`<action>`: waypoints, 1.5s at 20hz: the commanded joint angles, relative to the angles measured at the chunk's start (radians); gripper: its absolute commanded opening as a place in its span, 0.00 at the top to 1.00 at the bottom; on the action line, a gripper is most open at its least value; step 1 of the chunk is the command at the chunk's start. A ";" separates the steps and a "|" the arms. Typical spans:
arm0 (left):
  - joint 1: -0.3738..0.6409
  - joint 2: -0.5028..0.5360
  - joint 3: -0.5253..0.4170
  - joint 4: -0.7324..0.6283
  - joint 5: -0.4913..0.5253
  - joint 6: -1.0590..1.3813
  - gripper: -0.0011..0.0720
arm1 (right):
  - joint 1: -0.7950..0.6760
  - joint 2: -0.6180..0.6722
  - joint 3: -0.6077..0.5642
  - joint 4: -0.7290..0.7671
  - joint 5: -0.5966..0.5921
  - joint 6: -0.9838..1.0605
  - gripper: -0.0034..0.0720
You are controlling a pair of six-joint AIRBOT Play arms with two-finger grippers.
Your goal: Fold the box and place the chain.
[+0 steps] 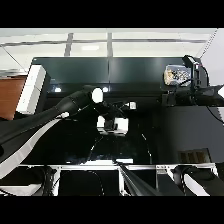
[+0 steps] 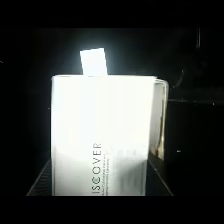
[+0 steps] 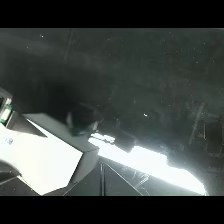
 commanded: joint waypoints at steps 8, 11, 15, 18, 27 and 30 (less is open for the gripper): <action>0.170 0.226 0.140 0.446 -0.292 -0.475 0.50 | 0.000 0.000 -0.001 0.000 0.003 0.000 0.93; 0.431 0.339 0.102 0.491 -0.484 -0.703 0.50 | 0.000 0.000 -0.001 0.000 0.003 0.000 0.93; 0.869 0.454 -0.104 0.490 -0.472 -0.808 0.50 | 0.000 0.000 -0.001 0.000 0.002 0.000 0.93; 1.139 0.449 -0.247 0.486 -0.400 -0.816 0.50 | 0.000 0.000 -0.001 0.000 -0.009 0.000 0.93; 1.299 0.297 -0.269 0.401 -0.161 -0.720 0.42 | 0.000 0.000 -0.001 0.000 -0.011 0.011 0.93; 1.295 0.298 -0.253 0.409 -0.095 -0.645 0.42 | 0.000 -0.003 -0.001 0.001 -0.012 0.029 0.93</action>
